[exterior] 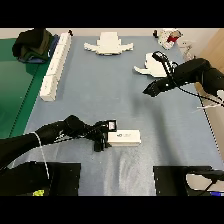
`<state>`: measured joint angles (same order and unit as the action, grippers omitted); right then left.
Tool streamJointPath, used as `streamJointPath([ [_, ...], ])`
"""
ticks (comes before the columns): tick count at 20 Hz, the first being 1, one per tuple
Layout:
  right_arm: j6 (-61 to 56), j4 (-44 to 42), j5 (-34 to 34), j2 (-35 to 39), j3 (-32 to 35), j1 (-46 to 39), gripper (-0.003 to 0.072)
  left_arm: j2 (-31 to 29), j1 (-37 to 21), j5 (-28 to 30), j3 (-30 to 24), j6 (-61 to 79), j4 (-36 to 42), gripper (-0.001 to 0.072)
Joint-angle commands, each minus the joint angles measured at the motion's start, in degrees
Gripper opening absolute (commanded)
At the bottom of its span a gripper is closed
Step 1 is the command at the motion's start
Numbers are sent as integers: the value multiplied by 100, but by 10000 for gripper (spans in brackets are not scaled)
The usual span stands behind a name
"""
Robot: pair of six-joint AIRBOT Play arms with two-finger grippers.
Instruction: Fold the box.
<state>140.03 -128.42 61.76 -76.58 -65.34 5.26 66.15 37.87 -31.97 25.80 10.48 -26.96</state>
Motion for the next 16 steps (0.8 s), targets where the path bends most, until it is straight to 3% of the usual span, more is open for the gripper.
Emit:
streamJointPath([
  [1, 52, 9, 0, -61, -42, -28, 7, -4, -2, 2, 4, 2, 0, 381],
  [7, 52, 11, 0, -61, -42, -28, 7, -101, -11, 0, 63, -299, 22, 381],
  [11, 52, 11, 0, -61, -42, -24, 7, -592, -173, -2, 61, -1185, -275, 381],
  [14, 52, 9, 0, -61, -42, -24, 7, -1121, -595, -22, 61, -2404, -1005, 381],
  [16, 52, 11, 0, -61, -42, -26, 7, -1554, -1115, -271, 61, -3622, -1895, 381],
])
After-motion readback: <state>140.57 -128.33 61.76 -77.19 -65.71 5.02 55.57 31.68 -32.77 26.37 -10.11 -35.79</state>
